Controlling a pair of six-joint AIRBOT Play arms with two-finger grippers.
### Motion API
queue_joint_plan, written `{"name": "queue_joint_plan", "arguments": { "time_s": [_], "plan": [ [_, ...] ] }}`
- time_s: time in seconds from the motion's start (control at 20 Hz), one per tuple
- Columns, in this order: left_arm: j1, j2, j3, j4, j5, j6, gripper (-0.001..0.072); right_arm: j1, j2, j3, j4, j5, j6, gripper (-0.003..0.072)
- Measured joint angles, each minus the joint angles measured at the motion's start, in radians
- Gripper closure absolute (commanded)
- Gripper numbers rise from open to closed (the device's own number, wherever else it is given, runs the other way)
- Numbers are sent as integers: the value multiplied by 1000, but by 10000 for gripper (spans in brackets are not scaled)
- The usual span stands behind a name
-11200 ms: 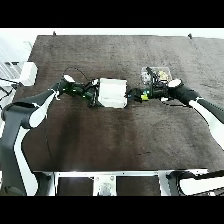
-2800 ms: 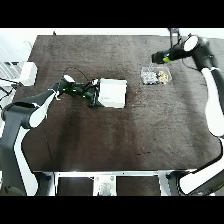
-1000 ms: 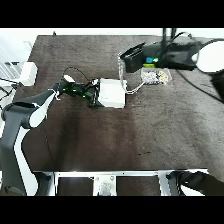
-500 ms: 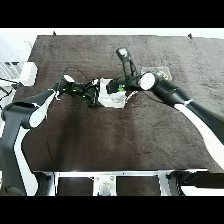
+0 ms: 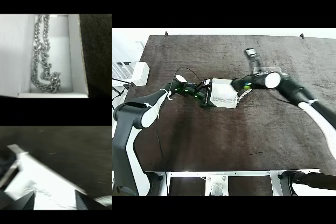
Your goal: Fold the box and place the chain.
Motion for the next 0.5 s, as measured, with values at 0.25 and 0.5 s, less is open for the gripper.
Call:
{"name": "queue_joint_plan", "arguments": {
  "time_s": [0.25, 0.5],
  "plan": [
    [0, 0, 0, 0, 0, 0, 478, -228, -29, -53, 9, -53, 86, 108],
    [0, 0, 0, 0, 0, 0, 477, -314, -216, 2, 120, -102, 38, 108]
  ]
}}
